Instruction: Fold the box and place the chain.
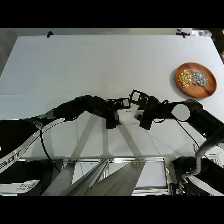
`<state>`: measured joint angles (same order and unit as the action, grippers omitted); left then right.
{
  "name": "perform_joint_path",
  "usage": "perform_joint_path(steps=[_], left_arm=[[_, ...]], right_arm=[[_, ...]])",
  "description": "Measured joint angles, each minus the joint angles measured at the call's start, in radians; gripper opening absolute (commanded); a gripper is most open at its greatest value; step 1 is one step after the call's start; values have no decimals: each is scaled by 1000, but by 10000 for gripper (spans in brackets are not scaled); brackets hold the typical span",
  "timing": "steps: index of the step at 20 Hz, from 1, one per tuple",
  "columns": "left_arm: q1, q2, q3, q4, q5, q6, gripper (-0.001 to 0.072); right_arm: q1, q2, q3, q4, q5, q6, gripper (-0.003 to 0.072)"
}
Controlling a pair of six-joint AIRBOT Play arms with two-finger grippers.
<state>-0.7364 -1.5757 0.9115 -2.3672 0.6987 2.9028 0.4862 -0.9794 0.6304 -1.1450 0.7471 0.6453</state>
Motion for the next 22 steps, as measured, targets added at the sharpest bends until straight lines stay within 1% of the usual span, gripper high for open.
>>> perform_joint_path(steps=[7, 10, 12, 16, 22], left_arm=[[0, 0, 0, 1, 0, 2, 316], [0, 0, 0, 1, 0, 2, 316], [0, 0, 0, 0, 0, 1, 316], [0, 0, 0, -1, 0, -1, 316], [0, 0, 0, 0, 0, 2, 316]], right_arm=[[0, 11, 6, 3, 3, 1, 374], [0, -11, 6, 3, 6, 5, 371], [0, -25, 6, 2, 0, 10, 352], [0, -37, 6, 0, -20, 26, 352], [0, -42, -1, -2, -19, 32, 352]])
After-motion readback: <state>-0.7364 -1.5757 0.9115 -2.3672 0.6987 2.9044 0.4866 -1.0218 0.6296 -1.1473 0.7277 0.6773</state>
